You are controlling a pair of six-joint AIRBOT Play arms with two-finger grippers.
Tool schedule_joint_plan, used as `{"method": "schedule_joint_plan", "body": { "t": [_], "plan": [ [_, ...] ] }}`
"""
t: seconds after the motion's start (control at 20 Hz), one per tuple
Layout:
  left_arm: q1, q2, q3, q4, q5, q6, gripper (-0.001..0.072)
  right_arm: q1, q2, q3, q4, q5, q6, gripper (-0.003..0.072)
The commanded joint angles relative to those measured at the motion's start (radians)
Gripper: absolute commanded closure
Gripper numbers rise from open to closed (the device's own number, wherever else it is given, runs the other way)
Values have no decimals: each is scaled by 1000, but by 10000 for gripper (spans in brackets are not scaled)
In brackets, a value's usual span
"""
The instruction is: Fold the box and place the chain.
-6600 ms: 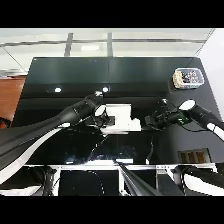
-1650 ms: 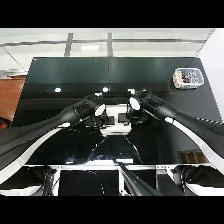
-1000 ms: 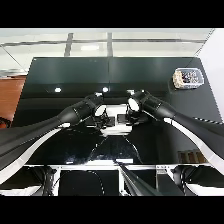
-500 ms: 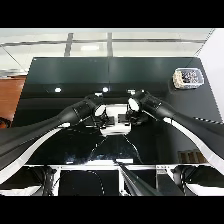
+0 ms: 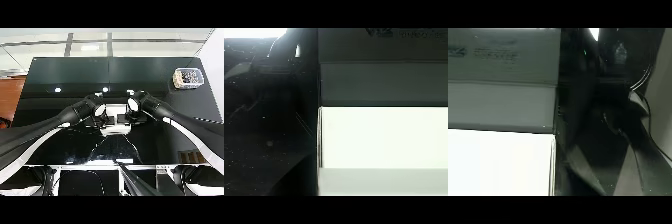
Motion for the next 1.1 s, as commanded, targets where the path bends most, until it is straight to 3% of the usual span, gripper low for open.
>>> {"method": "schedule_joint_plan", "body": {
  "t": [0.0,0.2,0.25,0.3,0.35,0.6,0.85,1.05],
  "plan": [
    [0,-1,0,0,-1,0,680,1,-3,-1,-4,5,-2,652],
    [0,-1,0,0,-1,0,680,1,3,1,-5,7,-20,668],
    [0,-1,0,0,-1,0,679,1,12,2,-14,13,-44,634],
    [0,-1,0,1,-1,0,680,0,27,3,-34,16,-45,459],
    [0,-1,0,0,0,0,680,-4,47,3,-54,20,-48,373],
    [0,-1,0,1,4,0,680,-50,205,20,-85,43,-144,374],
    [1,-1,0,1,0,1,680,-188,438,92,-129,7,-379,375],
    [1,-1,0,1,5,0,680,-384,477,86,-372,-134,-391,375]
  ]
}}
